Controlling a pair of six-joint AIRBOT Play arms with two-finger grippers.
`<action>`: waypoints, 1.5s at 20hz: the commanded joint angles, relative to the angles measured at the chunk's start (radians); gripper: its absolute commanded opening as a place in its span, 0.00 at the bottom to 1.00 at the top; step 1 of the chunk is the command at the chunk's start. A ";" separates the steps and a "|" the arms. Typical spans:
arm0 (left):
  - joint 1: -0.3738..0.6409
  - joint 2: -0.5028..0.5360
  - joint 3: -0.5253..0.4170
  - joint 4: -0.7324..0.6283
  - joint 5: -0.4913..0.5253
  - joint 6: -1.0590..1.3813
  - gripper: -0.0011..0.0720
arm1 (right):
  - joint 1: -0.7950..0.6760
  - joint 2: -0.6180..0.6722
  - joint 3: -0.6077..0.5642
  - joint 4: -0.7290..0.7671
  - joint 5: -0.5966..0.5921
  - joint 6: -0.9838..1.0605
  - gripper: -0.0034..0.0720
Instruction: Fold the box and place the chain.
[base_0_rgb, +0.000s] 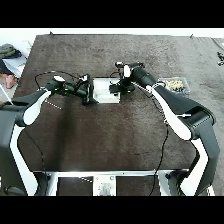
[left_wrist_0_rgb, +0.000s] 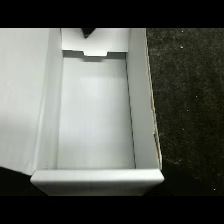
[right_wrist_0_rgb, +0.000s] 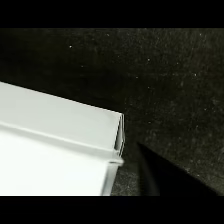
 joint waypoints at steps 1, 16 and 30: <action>0.000 0.000 0.000 0.000 0.000 0.000 0.57 | 0.008 -0.011 0.002 -0.011 -0.019 0.045 0.51; 0.000 0.000 0.000 0.000 0.000 0.000 0.57 | 0.041 -0.076 0.147 -0.108 0.154 0.086 0.51; 0.000 0.000 0.000 0.000 0.000 0.000 0.57 | 0.066 -0.113 0.191 -0.157 0.163 0.151 0.41</action>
